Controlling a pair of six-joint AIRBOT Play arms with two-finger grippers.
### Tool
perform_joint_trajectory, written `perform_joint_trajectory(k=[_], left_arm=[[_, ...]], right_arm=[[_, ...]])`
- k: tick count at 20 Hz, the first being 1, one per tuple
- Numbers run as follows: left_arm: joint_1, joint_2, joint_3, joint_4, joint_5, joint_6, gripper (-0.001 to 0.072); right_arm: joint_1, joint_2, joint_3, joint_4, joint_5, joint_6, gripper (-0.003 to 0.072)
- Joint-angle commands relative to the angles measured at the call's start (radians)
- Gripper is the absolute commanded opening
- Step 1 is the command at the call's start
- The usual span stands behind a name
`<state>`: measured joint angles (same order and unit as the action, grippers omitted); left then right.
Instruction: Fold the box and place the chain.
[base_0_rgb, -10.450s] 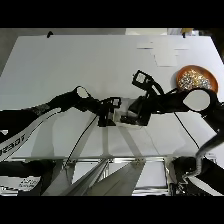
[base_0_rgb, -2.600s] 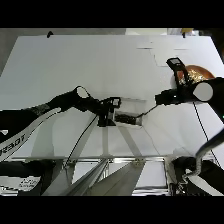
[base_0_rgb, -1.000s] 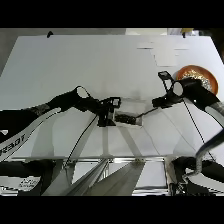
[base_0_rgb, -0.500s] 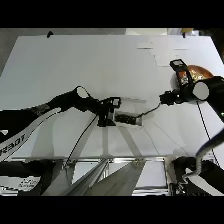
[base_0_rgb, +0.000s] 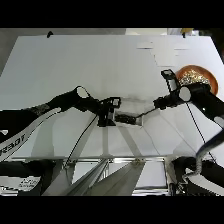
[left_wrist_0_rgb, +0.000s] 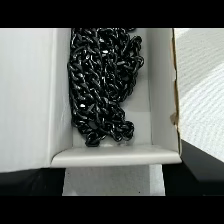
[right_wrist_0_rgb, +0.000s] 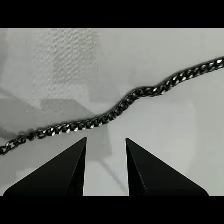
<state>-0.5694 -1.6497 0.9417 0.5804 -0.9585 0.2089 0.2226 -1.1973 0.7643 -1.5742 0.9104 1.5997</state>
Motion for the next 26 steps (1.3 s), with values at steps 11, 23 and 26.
perform_joint_trajectory(k=[11,23,26], left_arm=[[0.000,0.000,0.001,0.000,0.000,0.000,0.0135],[0.000,0.000,0.001,0.000,0.000,0.000,0.0135],[0.000,0.000,0.001,0.000,0.001,0.000,0.0135]], right_arm=[[0.001,-0.136,-0.006,0.080,-0.032,-0.008,0.0213],[0.001,-0.134,-0.006,0.082,-0.016,-0.038,0.0014],[0.001,-0.128,-0.006,0.082,0.004,-0.039,0.0014]])
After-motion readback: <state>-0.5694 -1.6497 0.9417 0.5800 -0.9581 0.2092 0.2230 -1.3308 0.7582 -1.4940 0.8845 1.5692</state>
